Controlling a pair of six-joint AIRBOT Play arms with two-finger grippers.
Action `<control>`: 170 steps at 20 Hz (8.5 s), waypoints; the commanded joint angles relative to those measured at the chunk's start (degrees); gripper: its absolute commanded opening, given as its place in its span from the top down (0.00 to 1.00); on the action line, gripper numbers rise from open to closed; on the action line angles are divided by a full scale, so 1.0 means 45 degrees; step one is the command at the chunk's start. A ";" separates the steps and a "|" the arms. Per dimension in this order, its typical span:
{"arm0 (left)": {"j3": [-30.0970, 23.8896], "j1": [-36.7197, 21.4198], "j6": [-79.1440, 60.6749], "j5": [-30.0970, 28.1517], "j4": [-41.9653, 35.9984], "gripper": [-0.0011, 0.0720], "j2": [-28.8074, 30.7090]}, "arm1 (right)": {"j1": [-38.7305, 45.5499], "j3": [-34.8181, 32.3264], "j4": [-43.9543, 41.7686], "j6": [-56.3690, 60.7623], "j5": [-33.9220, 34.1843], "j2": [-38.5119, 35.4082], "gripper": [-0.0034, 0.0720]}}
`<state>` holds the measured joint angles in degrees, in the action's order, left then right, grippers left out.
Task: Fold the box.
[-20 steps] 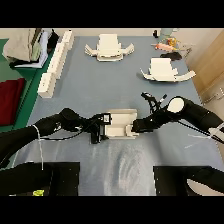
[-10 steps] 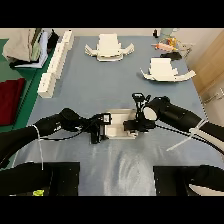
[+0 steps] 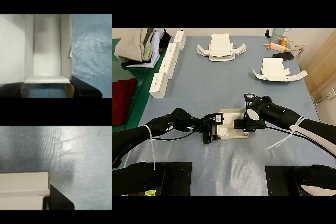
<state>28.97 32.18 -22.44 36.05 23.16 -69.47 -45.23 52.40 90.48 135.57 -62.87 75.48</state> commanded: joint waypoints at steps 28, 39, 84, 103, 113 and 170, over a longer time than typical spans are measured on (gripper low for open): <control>0.0005 -0.0005 -0.0015 -0.0010 0.0005 0.34 0.0000 | 0.7645 0.0058 -0.7635 -0.9170 -0.0826 -0.0996 0.95; 0.0005 -0.0005 -0.0015 -0.0010 0.0005 0.34 0.0000 | 0.8684 0.0063 -1.6111 -1.6296 -0.4945 0.3405 0.95; 0.0005 -0.0005 -0.0015 -0.0010 0.0005 0.34 0.0000 | 0.0155 -0.5440 -0.5756 -2.4485 0.6426 -0.5940 0.36; 0.0005 -0.0005 -0.0015 -0.0010 0.0005 0.34 0.0000 | -0.0549 -0.5314 -0.5270 -2.5820 0.7485 -0.5489 0.29; 0.0005 -0.0005 -0.0015 -0.0010 0.0005 0.34 0.0000 | -0.0588 -0.5314 -0.4838 -2.5913 0.8315 -0.4940 0.52; 0.0005 -0.0005 -0.0015 -0.0010 0.0005 0.34 0.0000 | -0.0209 -0.5561 -1.0642 -1.7690 1.0749 -0.4702 0.95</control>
<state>28.97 32.18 -22.50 36.05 23.16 -69.47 -46.19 28.14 47.81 53.06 -18.59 52.49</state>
